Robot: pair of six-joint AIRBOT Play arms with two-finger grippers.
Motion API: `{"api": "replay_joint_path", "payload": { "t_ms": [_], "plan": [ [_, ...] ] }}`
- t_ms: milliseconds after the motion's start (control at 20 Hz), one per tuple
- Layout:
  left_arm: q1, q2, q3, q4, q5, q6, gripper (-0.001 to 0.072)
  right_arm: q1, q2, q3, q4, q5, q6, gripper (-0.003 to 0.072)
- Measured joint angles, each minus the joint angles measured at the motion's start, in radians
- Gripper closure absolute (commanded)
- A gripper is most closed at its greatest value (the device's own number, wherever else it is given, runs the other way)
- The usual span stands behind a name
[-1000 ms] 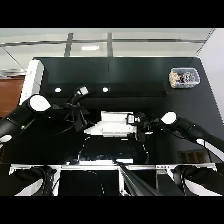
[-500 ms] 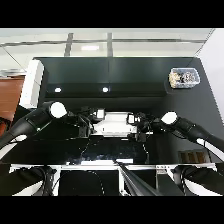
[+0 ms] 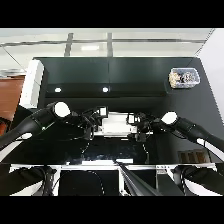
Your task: Fold the box and place the chain.
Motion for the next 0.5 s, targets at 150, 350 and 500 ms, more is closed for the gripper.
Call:
{"api": "replay_joint_path", "payload": {
  "t_ms": [150,350,500],
  "plan": [
    [-0.003,-0.008,0.0,-0.029,0.003,0.0,0.0505,0.0,0.0,0.0,0.0,0.0,0.0,0.0507],
    [-0.01,-0.031,-0.001,-0.114,0.015,-0.003,0.0505,0.0,0.0,0.0,0.0,0.001,0.003,0.0507],
    [-0.013,-0.049,-0.001,-0.16,0.039,-0.003,0.0555,0.0,0.0,0.0,0.002,0.0,0.003,0.0507]
  ]
}}
